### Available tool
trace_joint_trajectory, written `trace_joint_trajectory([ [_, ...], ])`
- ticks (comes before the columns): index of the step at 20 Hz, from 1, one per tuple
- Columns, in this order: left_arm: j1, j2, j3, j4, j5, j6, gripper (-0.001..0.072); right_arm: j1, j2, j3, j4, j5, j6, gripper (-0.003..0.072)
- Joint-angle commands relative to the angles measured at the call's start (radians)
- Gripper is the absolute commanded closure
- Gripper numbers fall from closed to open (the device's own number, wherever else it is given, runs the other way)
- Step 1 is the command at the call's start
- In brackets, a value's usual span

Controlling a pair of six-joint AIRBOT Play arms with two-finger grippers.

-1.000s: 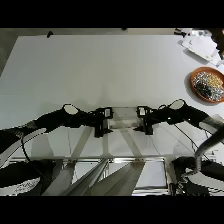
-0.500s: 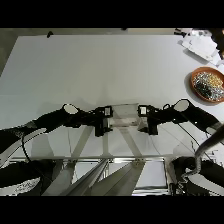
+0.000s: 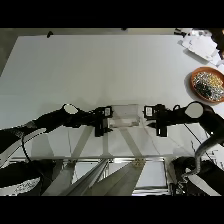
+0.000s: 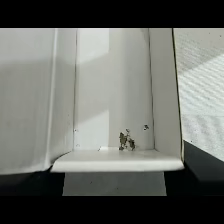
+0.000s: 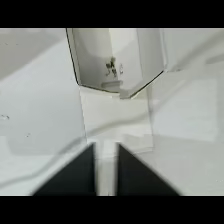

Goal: Fold the box and place the chain.

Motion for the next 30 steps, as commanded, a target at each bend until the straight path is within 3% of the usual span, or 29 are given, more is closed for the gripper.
trace_joint_trajectory([
  [1,-0.001,0.0,0.0,0.0,-0.001,0.0,0.0698,0.002,0.13,0.001,0.226,0.017,-0.08,0.0675],
  [4,-0.001,0.0,0.0,0.0,0.0,0.0,0.0698,0.016,0.107,0.001,0.62,-0.195,-0.139,0.0674],
  [6,-0.001,0.0,0.0,0.0,-0.001,0.0,0.0698,0.058,0.052,0.001,0.716,-0.336,-0.142,0.0676],
  [8,-0.001,0.0,0.0,0.0,-0.001,0.0,0.0698,0.079,-0.027,0.001,0.722,-0.413,-0.097,0.0676],
  [13,-0.001,0.0,0.0,0.0,-0.001,0.0,0.0698,0.078,-0.211,0.001,0.722,-0.423,-0.095,0.0675],
  [17,-0.001,0.0,0.0,0.0,-0.001,0.0,0.0698,0.078,-0.284,0.001,0.719,-0.465,-0.072,0.0675],
  [30,-0.001,0.0,0.0,0.0,-0.001,0.0,0.0698,0.078,-0.259,0.031,0.717,-0.457,-0.061,0.0674],
])
